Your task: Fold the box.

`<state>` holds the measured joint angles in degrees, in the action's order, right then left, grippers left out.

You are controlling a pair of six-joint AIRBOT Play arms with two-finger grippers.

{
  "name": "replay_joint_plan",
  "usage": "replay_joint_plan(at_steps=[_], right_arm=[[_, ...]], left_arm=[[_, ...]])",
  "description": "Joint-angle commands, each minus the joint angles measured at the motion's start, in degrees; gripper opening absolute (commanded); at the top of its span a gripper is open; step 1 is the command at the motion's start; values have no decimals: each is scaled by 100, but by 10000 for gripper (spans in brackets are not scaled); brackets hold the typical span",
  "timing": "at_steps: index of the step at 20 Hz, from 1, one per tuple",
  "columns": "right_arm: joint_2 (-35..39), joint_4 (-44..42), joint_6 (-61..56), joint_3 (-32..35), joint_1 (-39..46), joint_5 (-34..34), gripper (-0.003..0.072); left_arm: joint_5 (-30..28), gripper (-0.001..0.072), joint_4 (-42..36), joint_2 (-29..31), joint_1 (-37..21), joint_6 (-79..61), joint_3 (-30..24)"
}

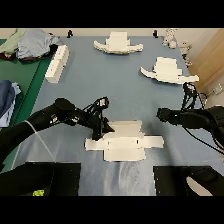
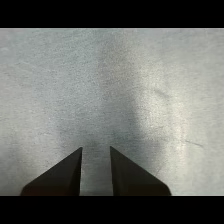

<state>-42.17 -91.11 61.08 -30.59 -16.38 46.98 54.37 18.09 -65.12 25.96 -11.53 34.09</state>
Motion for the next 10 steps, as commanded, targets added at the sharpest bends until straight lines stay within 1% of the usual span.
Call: replay_joint_plan(at_steps=[1, 5, 10], right_arm=[[-2, -4, 0, 2, -4, 0, 263], [-2, -4, 2, 2, -4, 0, 263], [-2, -4, 4, 2, -4, 0, 262]], left_arm=[[-496, 10, -92, 352, 302, -289, -334], [-1056, 11, -96, 352, 763, -444, -540], [-1123, 13, -96, 348, 800, -450, -791]])
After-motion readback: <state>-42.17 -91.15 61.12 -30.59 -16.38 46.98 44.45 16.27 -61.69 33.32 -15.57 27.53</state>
